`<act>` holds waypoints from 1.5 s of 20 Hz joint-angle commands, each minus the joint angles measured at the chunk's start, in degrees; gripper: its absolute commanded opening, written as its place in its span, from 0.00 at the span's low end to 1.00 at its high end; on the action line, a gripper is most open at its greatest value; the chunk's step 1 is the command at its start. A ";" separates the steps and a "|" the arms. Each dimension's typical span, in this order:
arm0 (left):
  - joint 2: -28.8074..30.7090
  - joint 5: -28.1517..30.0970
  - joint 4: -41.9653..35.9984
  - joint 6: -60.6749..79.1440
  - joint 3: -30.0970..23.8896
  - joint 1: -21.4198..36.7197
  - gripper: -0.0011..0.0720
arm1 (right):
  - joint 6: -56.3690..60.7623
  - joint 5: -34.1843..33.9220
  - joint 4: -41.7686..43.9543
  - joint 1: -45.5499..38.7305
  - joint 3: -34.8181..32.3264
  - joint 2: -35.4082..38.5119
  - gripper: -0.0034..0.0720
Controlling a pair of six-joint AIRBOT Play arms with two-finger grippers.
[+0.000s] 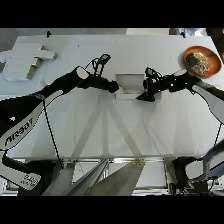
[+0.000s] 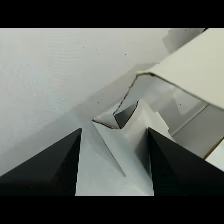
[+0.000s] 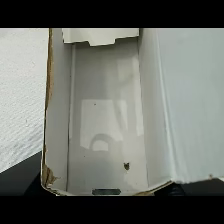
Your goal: Fold the box and place the chain.
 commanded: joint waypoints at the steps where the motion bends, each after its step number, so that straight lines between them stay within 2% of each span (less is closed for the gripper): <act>1: 0.04 -0.72 0.96 -3.45 0.02 -0.31 0.65 | 0.00 -0.02 -0.02 0.00 0.04 0.00 0.74; 9: 0.11 -1.38 11.02 -15.63 0.61 -3.28 0.65 | 0.00 0.00 -0.02 0.00 0.04 0.00 0.74; 14: 1.60 -1.40 23.41 -26.05 2.23 -5.53 0.63 | 0.00 0.00 -0.02 0.00 0.04 0.00 0.74; 16: 1.53 -2.69 26.23 -30.05 4.33 -5.88 0.55 | 0.00 0.00 -0.02 0.00 0.04 0.00 0.74; 19: 1.40 -4.33 31.87 -35.21 7.52 -7.17 0.53 | 0.00 0.00 -0.02 0.00 0.04 0.00 0.74; 20: 1.33 -4.76 33.73 -37.46 8.09 -7.63 0.44 | 0.00 0.00 -0.02 0.00 0.04 0.02 0.74; 21: 1.09 -5.75 34.34 -38.34 8.70 -8.02 0.41 | 0.00 0.00 -0.02 0.00 0.04 0.00 0.74; 24: -0.42 -9.51 34.88 -38.91 10.45 -9.27 0.42 | 0.00 0.00 -0.02 0.00 0.04 0.00 0.74; 30: -1.51 -10.32 36.17 -47.93 11.10 -9.99 0.42 | 0.00 0.00 -0.02 0.00 0.04 0.02 0.74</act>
